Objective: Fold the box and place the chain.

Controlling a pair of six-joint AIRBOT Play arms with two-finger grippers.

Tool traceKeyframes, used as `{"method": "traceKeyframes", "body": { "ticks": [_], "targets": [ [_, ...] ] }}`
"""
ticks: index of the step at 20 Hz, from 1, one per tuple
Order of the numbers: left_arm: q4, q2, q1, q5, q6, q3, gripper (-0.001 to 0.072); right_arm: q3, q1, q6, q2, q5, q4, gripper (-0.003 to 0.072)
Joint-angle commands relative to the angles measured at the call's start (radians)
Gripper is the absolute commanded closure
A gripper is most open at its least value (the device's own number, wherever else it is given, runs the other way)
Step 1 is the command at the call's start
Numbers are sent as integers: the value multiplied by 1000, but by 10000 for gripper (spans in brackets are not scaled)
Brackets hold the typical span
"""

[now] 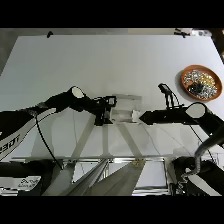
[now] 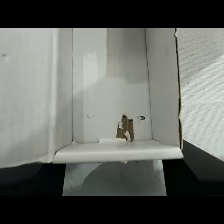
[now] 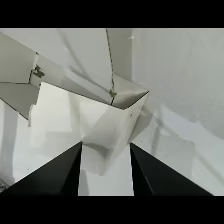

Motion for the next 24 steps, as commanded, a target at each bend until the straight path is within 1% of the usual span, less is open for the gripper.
{"method": "traceKeyframes", "body": {
  "ticks": [1, 3, 4, 7, 9, 12, 14, 16, 20, 24],
  "targets": [
    [0, 1, 0, 0, 0, 0, 344, 1, 3, 11, 0, 33, 10, 325],
    [0, 1, 0, 0, 0, 0, 344, 1, 21, 18, -2, 25, 5, 195],
    [0, 1, 0, 0, 0, 0, 344, 1, 41, 19, -6, 2, 0, 157],
    [0, 1, 0, 0, 0, 0, 344, 7, 101, 72, -47, -105, -37, 153],
    [0, 1, 0, 0, 0, 0, 344, 31, 142, 126, -86, -110, -76, 153],
    [0, 1, 0, 0, 0, 0, 344, 79, 196, 224, -126, -148, -157, 153],
    [0, 1, 0, 0, 0, 0, 344, 115, 225, 330, -151, -130, -265, 153],
    [0, 1, 0, 0, 0, 0, 344, 132, 254, 403, -168, -107, -336, 153],
    [0, 1, 0, 0, 0, 0, 344, 137, 285, 498, -192, -110, -362, 167],
    [0, 1, 0, 0, 0, 0, 344, 176, 306, 576, -251, -107, -384, 188]
  ]
}}
